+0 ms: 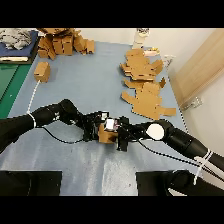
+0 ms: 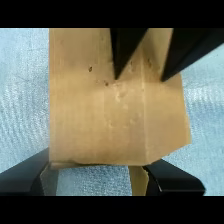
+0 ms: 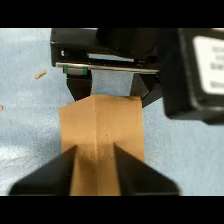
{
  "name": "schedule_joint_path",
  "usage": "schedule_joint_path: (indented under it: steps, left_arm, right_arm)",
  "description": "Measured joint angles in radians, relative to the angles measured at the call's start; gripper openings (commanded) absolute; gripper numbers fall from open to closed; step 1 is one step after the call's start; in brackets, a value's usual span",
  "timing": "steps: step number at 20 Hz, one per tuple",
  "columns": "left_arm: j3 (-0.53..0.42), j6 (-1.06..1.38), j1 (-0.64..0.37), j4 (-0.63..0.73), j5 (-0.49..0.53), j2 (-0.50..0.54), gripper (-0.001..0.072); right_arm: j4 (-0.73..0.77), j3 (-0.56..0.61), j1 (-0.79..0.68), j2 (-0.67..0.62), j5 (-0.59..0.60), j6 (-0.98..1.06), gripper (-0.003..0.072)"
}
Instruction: Fold the box.
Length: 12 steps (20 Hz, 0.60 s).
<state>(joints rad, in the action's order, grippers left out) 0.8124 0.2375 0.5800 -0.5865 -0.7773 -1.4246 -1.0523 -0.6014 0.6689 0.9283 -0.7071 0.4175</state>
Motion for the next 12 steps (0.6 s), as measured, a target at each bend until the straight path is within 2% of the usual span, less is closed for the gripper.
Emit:
schedule_joint_path:
  steps: [12]
  left_arm:
    - [0.000, 0.000, 0.000, 0.000, 0.000, 0.000, 0.0406]
  right_arm:
    - [0.004, 0.000, 0.000, 0.009, 0.070, -0.075, 0.0526]
